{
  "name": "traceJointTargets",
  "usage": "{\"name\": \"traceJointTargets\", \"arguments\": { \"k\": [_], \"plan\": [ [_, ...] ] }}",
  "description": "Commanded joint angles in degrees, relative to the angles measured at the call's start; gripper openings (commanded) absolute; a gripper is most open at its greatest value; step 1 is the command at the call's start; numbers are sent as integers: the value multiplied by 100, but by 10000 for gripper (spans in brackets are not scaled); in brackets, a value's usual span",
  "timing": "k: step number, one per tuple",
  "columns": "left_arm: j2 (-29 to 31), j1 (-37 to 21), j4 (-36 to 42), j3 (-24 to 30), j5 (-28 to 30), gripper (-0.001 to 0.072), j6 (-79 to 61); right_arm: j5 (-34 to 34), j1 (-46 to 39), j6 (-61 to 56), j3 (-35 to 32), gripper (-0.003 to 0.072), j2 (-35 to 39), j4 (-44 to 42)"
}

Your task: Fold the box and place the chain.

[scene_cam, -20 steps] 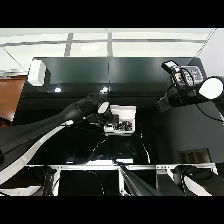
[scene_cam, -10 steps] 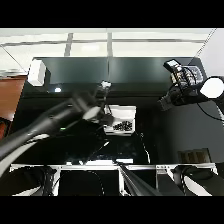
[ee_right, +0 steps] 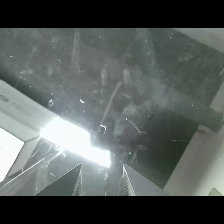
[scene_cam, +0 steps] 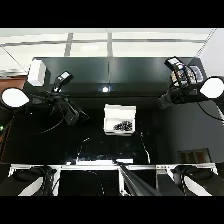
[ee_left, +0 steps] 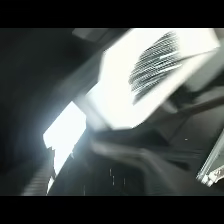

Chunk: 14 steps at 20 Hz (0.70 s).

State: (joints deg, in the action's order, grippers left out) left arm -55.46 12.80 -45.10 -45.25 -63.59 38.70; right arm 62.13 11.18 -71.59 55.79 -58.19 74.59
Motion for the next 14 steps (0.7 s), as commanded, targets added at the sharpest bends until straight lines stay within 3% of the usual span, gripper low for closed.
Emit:
{"name": "traceJointTargets", "arguments": {
  "k": [1, 6, 10, 14],
  "plan": [
    [-149, -85, 1287, 155, 229, 713, -3956, -9, 2, -59, 2, 303, 0, -4],
    [-1158, 387, 662, 153, 352, 716, -5591, 24, 2, -221, 2, 304, 0, -70],
    [-2057, 389, 874, 153, 354, 717, -5713, 20, 2, -219, 2, 303, 0, -107],
    [-2524, 455, 1504, 155, 310, 717, -5709, 20, 2, -219, 2, 304, 0, -105]
  ]
}}
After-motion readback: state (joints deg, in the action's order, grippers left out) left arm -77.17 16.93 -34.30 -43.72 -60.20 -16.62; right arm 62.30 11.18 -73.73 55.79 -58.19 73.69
